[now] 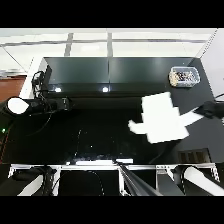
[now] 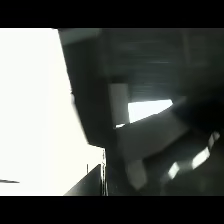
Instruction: Fold the box and place the chain.
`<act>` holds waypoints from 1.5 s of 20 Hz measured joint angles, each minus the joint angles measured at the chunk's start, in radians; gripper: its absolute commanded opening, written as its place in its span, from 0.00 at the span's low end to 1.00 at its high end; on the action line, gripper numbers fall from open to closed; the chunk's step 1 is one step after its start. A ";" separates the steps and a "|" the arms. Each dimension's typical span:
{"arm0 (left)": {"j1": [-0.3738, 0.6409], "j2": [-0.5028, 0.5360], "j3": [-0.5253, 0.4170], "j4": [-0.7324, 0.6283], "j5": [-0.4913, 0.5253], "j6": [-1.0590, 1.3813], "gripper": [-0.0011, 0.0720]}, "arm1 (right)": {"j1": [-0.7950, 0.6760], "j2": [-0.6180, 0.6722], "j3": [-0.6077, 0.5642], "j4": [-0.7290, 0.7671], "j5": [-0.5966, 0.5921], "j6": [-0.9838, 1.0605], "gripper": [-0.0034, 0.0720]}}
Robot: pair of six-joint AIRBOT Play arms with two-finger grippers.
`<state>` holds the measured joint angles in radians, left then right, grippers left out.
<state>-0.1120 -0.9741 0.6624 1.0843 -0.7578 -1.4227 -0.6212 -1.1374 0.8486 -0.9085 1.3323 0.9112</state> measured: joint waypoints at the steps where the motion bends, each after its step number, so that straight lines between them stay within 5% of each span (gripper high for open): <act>1: -0.021 -0.003 0.000 -0.007 -0.008 0.019 0.97 | 0.058 0.051 -0.068 0.042 -0.037 0.004 0.07; 7: -0.118 -0.119 0.027 -0.212 -0.018 0.171 0.97 | 0.499 0.270 -0.430 0.426 -0.491 0.019 0.07; 11: -0.117 -0.311 0.120 -0.406 -0.128 0.290 0.96 | 0.740 0.303 -0.505 0.532 -0.704 0.028 0.07; 16: -0.113 -0.544 0.246 -0.571 -0.277 0.401 0.96 | 0.855 0.313 -0.528 0.568 -0.798 0.031 0.07; 22: -0.113 -0.735 0.386 -0.615 -0.587 0.639 0.49 | 0.880 0.315 -0.533 0.574 -0.820 0.027 0.07; 26: -0.141 -0.787 0.470 -0.505 -0.700 0.725 0.31 | 0.884 0.315 -0.533 0.573 -0.820 0.024 0.07; 28: -0.164 -0.797 0.509 -0.440 -0.722 0.746 0.07 | 0.884 0.315 -0.533 0.568 -0.819 0.023 0.08; 29: -0.174 -0.800 0.528 -0.420 -0.728 0.758 0.05 | 0.884 0.315 -0.533 0.565 -0.820 0.024 0.41; 30: -0.182 -0.802 0.547 -0.401 -0.739 0.766 0.05 | 0.883 0.315 -0.532 0.562 -0.821 0.024 0.86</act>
<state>-0.2939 -1.7760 1.2091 0.6834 -1.4971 -0.6567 0.2623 -0.8223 0.3164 -0.3462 0.5110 0.9348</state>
